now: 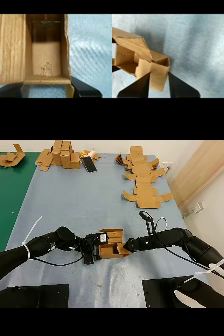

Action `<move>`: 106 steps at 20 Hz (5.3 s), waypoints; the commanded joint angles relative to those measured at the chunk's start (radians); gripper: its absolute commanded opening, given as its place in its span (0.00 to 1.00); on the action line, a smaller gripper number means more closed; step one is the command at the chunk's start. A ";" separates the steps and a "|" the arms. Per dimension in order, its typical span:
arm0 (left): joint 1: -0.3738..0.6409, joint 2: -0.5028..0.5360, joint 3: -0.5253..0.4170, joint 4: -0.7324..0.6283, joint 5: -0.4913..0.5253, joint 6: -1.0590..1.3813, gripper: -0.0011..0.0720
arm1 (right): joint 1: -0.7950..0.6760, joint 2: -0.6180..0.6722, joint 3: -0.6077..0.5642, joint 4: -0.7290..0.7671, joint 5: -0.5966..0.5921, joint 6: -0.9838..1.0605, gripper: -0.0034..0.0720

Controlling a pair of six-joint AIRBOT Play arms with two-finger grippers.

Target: Fold the box.

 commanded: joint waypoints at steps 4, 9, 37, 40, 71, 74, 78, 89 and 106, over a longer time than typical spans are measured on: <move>0.001 0.000 0.001 0.000 0.000 0.000 0.70 | 0.061 -0.015 0.001 -0.041 0.040 0.002 0.65; 0.001 0.000 0.001 0.000 0.000 0.000 0.70 | 0.097 -0.051 0.006 -0.074 0.045 0.036 0.66; 0.001 0.000 0.001 0.000 0.000 0.000 0.70 | 0.268 -0.177 0.169 -0.403 0.016 0.425 0.66; 0.001 0.000 0.001 0.000 0.000 0.000 0.70 | 0.309 -0.220 0.221 -0.485 -0.043 0.518 0.66; 0.001 0.000 0.001 0.000 0.000 0.000 0.70 | 0.469 -0.436 0.385 -0.631 -0.244 0.950 0.09; 0.001 0.000 0.001 0.000 0.000 0.000 0.70 | 0.469 -0.435 0.388 -0.635 -0.244 0.950 0.52; 0.001 0.000 0.001 0.000 0.000 0.000 0.70 | 0.469 -0.423 0.417 -0.653 -0.245 0.951 0.53; 0.001 0.000 0.001 0.000 0.000 0.000 0.70 | 0.464 -0.237 0.421 -0.698 -0.304 1.043 0.52; 0.001 0.000 0.001 0.000 0.000 0.000 0.70 | -0.241 -0.456 0.332 0.399 -0.220 -0.443 0.05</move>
